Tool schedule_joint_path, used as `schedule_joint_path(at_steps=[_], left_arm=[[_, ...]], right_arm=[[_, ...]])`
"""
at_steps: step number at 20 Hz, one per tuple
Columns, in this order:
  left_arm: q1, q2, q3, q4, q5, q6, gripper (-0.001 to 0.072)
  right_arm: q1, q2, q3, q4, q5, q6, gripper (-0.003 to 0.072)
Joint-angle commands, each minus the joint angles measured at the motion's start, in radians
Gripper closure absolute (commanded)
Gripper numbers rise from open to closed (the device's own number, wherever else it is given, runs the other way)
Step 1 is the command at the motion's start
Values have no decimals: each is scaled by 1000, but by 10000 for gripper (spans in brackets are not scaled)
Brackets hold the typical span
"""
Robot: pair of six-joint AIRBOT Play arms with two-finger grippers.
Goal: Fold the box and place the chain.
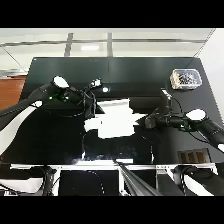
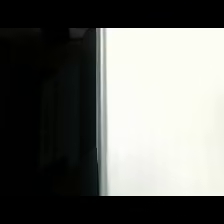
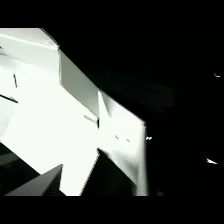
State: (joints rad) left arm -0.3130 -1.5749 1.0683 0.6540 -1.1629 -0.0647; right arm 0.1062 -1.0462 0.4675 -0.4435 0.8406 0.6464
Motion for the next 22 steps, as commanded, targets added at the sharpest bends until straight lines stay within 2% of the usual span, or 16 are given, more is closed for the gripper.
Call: schedule_joint_path(at_steps=[1, 4, 6, 8, 11, 16, 17, 20, 22], left_arm=[[-3, 6, 1, 2, -6, 20, 685], [-9, 45, -5, 34, -2, 0, 688], [-24, 107, -56, 37, 74, -1, 687], [-57, 161, -144, 27, 178, 64, 687], [-101, 180, -240, -2, 272, 163, 685], [-193, 180, -267, 13, 490, 253, 685], [-206, 180, -267, 27, 507, 252, 684], [-215, 181, -267, 30, 466, 250, 684], [-215, 180, -267, 31, 441, 233, 684]], right_arm=[[0, 1, 61, -179, 44, 19, 82], [0, 2, 192, -457, 142, 19, 82], [0, 2, 257, -552, 165, -6, 81], [7, 2, 272, -529, 146, -126, 82], [67, 0, 272, -499, 142, -330, 82], [141, -4, 271, -504, 120, -447, 82], [141, -4, 271, -503, 124, -446, 82], [141, -4, 224, -480, 124, -446, 80], [142, -4, 173, -422, 121, -457, -34]])
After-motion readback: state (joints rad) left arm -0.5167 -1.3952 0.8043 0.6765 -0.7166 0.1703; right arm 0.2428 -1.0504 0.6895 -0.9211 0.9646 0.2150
